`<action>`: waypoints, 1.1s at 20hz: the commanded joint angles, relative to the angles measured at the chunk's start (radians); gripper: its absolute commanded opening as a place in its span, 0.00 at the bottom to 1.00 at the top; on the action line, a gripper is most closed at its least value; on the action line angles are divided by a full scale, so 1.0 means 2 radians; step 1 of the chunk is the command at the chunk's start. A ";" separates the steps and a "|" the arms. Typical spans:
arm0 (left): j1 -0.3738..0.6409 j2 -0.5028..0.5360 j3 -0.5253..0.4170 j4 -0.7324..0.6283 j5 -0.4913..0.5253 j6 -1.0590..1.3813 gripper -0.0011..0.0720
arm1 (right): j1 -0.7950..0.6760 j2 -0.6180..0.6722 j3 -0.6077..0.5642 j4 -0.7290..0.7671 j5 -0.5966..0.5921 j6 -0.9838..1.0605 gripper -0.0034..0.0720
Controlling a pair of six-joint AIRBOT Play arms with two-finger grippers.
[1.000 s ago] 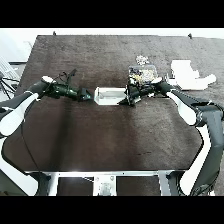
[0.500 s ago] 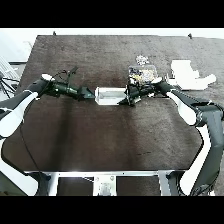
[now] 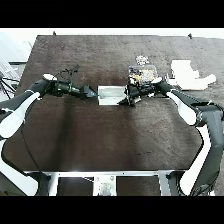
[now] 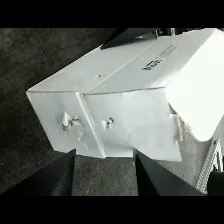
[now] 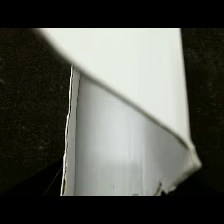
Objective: Fold the box and place the chain.
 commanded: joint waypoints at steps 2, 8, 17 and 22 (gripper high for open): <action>-0.001 0.008 0.001 -0.010 0.001 0.007 0.62 | 0.000 0.000 0.000 0.000 0.000 0.001 0.60; -0.001 0.022 0.000 -0.006 0.003 0.014 0.62 | 0.000 0.000 0.000 0.000 0.000 0.001 0.60; -0.013 0.023 0.000 0.058 0.009 0.003 0.62 | 0.000 0.000 0.000 0.000 0.000 0.001 0.60; -0.016 0.023 0.000 0.062 0.010 0.004 0.62 | 0.000 0.000 0.000 0.000 0.000 0.001 0.60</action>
